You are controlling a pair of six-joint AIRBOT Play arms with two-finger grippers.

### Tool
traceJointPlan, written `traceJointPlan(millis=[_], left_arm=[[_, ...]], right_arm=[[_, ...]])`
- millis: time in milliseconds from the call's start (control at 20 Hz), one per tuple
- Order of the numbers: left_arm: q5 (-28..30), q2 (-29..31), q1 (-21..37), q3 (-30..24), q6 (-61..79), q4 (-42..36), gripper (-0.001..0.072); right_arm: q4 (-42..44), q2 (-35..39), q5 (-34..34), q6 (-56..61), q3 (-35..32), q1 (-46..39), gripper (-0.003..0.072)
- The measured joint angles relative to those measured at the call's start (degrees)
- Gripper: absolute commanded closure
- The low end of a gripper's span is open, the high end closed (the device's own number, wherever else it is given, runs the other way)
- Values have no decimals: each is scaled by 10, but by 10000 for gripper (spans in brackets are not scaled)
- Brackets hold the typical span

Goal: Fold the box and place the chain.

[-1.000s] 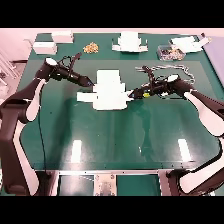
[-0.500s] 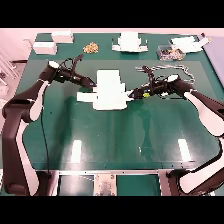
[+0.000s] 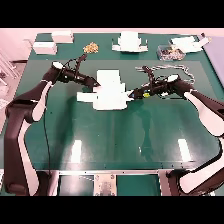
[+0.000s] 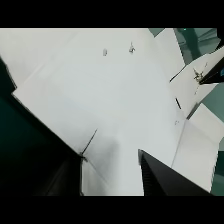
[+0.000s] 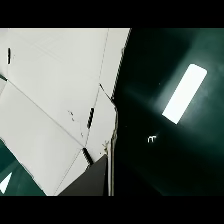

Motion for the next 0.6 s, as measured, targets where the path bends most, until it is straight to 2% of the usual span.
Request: traceJointPlan(millis=[300, 500, 550, 600], left_arm=[[-5, -8, -1, 0, 18, -31, 220], [-15, -15, -1, 0, 15, -21, 221], [-16, -16, -1, 0, 13, -17, 288], [-16, -17, -1, 0, 13, -15, 312]], right_arm=[[0, 0, 0, 0, 0, 1, 680], [-4, 0, 0, 0, 0, 1, 680], [-5, 0, 0, 0, 0, 1, 680], [-8, 0, 0, 0, 0, 1, 680]])
